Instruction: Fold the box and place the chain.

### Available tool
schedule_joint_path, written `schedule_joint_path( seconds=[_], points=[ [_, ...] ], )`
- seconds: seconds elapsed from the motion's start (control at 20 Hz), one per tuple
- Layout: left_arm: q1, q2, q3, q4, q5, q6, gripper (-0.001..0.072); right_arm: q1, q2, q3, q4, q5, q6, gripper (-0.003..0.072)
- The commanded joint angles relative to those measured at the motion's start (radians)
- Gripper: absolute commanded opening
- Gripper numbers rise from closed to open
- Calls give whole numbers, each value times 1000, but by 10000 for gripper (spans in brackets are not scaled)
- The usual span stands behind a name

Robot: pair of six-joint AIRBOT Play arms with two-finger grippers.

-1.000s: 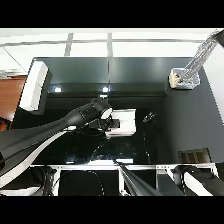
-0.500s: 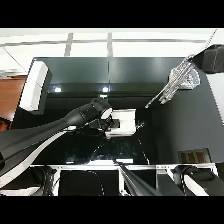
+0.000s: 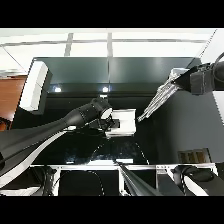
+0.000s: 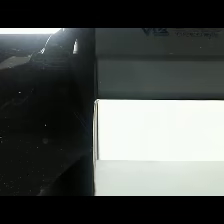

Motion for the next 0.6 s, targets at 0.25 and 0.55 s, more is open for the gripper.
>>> schedule_joint_path(
  seconds=[0.25,0.55],
  points=[
    [0,0,0,0,0,0,26,119,-1,-152,187,-108,-21,11],
    [0,0,0,0,0,0,26,178,-1,-301,183,-266,-22,12]
  ],
)
